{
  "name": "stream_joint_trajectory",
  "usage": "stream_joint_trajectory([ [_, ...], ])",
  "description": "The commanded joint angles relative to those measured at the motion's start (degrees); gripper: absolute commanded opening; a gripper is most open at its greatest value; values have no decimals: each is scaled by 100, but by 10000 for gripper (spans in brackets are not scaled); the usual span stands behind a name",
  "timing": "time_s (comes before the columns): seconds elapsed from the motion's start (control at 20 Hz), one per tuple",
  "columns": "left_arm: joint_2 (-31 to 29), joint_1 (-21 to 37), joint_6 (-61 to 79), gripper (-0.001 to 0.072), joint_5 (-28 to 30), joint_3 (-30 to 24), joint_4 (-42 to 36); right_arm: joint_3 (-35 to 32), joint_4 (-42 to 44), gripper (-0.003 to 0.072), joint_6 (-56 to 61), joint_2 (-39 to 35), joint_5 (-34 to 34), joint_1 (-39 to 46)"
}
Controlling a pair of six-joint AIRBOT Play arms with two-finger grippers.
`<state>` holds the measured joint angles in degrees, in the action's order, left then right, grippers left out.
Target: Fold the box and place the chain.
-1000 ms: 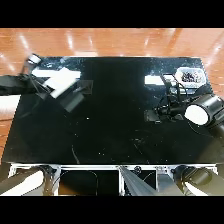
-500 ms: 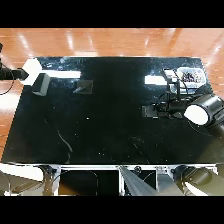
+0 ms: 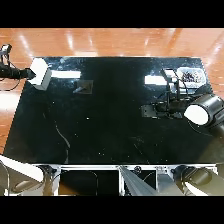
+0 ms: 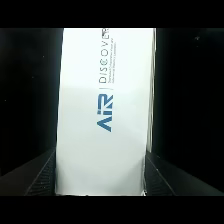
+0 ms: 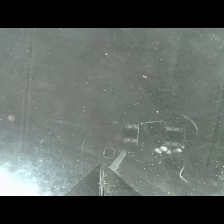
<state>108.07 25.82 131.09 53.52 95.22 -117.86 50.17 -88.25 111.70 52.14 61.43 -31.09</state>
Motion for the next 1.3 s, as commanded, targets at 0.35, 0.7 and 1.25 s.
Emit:
stream_joint_trajectory([
  [0.35,24,-4,-1250,625,1174,1779,514,-2,107,36,-7,-2,44,2],
  [0.7,-835,-361,-2258,21,2975,1537,-1338,1333,-1499,36,-140,503,337,2],
  [1.25,-6900,-3220,-3832,21,726,-5396,1598,1036,-1379,36,-103,1034,1281,1322],
])
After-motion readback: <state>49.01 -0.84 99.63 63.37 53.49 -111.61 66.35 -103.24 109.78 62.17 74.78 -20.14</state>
